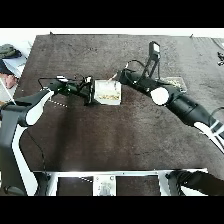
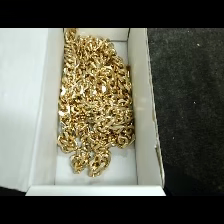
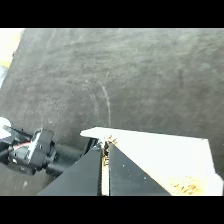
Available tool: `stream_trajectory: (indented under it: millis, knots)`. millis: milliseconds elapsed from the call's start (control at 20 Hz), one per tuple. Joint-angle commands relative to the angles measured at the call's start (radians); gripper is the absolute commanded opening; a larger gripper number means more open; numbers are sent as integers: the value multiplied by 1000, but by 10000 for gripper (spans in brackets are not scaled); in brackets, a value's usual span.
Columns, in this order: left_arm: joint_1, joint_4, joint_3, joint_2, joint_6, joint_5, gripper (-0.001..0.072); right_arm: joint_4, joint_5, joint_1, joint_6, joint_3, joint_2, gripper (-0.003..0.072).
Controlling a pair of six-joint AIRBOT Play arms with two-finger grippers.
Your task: Fold the box and place the chain.
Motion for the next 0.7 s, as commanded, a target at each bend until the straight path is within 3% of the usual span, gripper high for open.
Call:
stream_trajectory:
  millis: [0, 100, 200, 250, 400, 500, 650]
  knots:
    - [1, 0, 0, 0, 0, 0, 278, 5, -85, 50, 29, 1, -52, -6]
    - [1, 0, 0, 0, 0, 0, 278, 12, -97, 50, 29, 3, -87, 12]
    - [1, 0, 0, 0, 0, 0, 278, -14, -103, 48, 15, 3, -103, 371]
    - [1, 0, 0, 0, 0, 0, 278, -64, -100, 48, -3, 3, -98, 396]
    - [1, 0, 0, 0, 0, 0, 278, -285, -95, 45, -48, 3, -54, 391]
    - [1, 0, 0, 0, 0, 0, 278, -293, -83, 3, -47, 22, -34, 206]
    - [1, 0, 0, 0, 0, 0, 278, -255, 75, -83, -137, 133, -80, 173]
